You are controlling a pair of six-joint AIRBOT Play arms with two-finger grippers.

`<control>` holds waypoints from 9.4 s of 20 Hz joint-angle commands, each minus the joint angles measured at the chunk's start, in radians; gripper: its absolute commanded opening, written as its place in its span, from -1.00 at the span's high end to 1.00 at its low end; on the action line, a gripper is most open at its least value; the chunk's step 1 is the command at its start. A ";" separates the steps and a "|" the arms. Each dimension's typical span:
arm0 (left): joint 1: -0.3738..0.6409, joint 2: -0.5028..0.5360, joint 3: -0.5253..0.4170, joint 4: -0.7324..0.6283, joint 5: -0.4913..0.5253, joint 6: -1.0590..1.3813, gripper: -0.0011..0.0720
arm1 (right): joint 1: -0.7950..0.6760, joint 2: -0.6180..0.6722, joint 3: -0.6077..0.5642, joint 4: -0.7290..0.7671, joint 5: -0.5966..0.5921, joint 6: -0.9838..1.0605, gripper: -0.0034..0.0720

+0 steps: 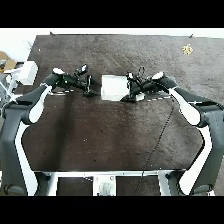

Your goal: Fold the box and place the chain.

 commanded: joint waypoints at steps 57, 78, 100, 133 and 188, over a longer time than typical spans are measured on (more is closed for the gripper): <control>-0.072 -0.087 0.006 -0.026 0.043 0.008 -0.75 | 0.001 -0.001 0.000 0.000 0.000 0.000 -0.28; -0.080 -0.087 0.006 -0.011 0.057 0.002 0.02 | 0.001 -0.001 0.000 0.000 0.000 0.000 -0.28; -0.079 -0.087 0.006 -0.011 0.063 0.002 0.01 | 0.001 0.000 0.000 0.000 0.000 0.000 -0.28; -0.079 -0.087 0.006 -0.011 0.062 0.002 0.01 | -0.002 0.333 0.000 -0.166 0.062 0.399 0.55; -0.079 -0.087 0.006 -0.011 0.063 0.002 0.01 | 0.018 0.234 -0.111 -0.301 -0.092 0.152 -0.56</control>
